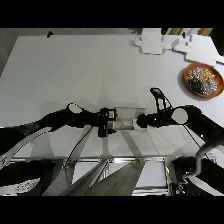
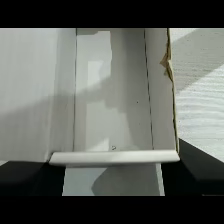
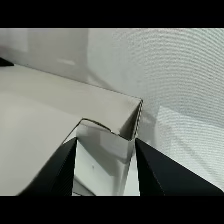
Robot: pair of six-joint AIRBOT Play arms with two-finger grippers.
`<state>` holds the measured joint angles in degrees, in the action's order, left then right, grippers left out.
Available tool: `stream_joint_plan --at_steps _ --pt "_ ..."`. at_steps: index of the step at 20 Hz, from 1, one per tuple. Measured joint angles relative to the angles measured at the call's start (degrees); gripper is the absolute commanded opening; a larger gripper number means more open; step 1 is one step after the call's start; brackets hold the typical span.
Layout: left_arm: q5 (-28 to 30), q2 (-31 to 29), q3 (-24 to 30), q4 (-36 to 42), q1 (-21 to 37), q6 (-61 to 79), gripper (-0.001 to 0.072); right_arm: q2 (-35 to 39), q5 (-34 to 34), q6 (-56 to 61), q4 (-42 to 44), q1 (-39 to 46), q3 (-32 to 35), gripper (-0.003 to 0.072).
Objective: Fold the box and place the chain.
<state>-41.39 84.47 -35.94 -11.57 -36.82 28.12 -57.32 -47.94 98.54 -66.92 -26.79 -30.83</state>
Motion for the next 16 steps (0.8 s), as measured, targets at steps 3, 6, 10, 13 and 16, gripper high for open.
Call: stream_joint_plan --at_steps 3,6,10,13,16 --pt "0.09 0.0 0.0 0.07 0.0 -0.02 0.0011 -1.46 -0.63 4.72 -3.67 -1.55 -2.25 0.0396" --pt "0.02 0.0 0.0 0.02 0.0 -0.02 0.0011 -3.91 -1.4 8.96 -6.08 -3.63 -4.59 0.0395" --pt "-0.02 0.0 0.0 0.0 0.0 0.0 0.0011 -5.86 -2.14 14.43 -8.79 -6.58 -5.77 0.0353" --pt "-0.04 0.0 0.0 -0.02 0.0 0.0 0.0011 -6.34 -2.32 18.53 -11.15 -8.55 -6.08 0.0327" --pt "-0.04 0.0 0.0 -0.02 0.0 0.0 0.0011 -6.91 -2.56 22.8 -13.94 -10.29 -6.6 0.032"
